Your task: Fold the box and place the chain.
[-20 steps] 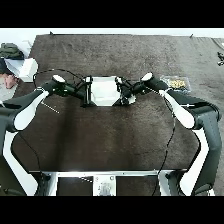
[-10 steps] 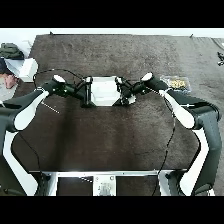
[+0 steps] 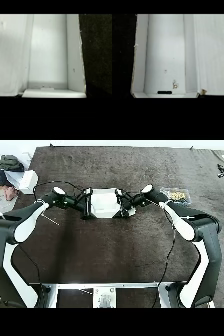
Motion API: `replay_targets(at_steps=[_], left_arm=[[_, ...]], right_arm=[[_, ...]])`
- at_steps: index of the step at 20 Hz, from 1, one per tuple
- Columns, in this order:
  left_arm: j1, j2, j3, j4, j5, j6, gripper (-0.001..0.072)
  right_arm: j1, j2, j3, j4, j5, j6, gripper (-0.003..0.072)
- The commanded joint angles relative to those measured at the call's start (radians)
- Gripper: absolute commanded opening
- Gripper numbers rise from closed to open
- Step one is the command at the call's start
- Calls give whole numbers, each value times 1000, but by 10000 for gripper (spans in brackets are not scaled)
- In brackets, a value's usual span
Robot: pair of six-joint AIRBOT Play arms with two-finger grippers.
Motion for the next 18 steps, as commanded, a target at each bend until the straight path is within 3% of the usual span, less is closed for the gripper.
replay_targets(at_steps=[1, 14, 16, 18], left_arm=[[-3, 0, 1, 11, -14, -2, 601], [-3, 0, 2, 19, -16, -5, 598], [-3, 0, 2, 22, -24, -10, 464], [-3, 0, 2, 22, -24, -10, 460]], right_arm=[[1, 0, 0, 0, 0, 0, 281], [1, 0, 0, 0, 0, 0, 281], [1, 0, 0, 0, 0, 0, 280], [1, 0, 0, 0, 0, 0, 281]])
